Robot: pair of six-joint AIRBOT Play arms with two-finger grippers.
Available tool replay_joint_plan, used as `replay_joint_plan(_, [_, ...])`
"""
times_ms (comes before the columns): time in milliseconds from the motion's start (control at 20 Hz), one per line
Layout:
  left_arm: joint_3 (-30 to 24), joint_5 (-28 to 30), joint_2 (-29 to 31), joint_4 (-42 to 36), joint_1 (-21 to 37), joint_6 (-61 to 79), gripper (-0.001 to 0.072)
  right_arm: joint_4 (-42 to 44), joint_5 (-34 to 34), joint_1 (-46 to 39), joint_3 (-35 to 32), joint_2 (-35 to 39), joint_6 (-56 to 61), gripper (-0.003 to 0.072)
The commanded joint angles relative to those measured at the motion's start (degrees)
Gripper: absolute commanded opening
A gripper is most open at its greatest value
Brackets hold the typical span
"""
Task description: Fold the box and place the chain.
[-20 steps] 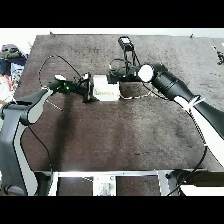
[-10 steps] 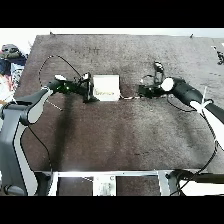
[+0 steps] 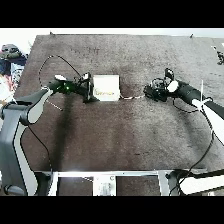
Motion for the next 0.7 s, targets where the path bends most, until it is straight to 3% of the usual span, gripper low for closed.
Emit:
replay_joint_plan(0, [0.0,0.0,0.0,0.0,0.0,0.0,0.0206,0.3,0.8,-0.2,3.3,-3.7,0.3,0.0265])
replay_joint_plan(100, [0.0,0.0,0.0,0.0,0.0,0.0,0.0206,0.3,1.6,-0.1,5.1,-5.4,0.3,0.0242])
replay_joint_plan(150, [0.0,0.0,0.0,0.0,0.0,0.0,0.0205,0.2,1.4,0.2,5.6,-5.7,-0.2,0.0158])
replay_joint_plan(250, [0.0,0.0,0.0,0.0,0.0,0.0,0.0205,-0.3,1.1,0.5,5.6,-5.8,-0.3,0.0149])
replay_joint_plan(300, [0.0,0.0,0.0,0.0,0.0,0.0,0.0205,-0.9,1.3,0.7,5.6,-5.7,-0.6,0.0017])
replay_joint_plan(450, [0.0,0.0,0.0,0.0,0.0,0.0,0.0206,-0.5,1.9,2.2,5.6,-2.8,-3.3,0.0011])
replay_joint_plan(650, [0.0,0.0,0.0,0.0,0.0,0.0,0.0206,-0.6,1.4,7.5,5.6,7.8,-6.6,0.0011])
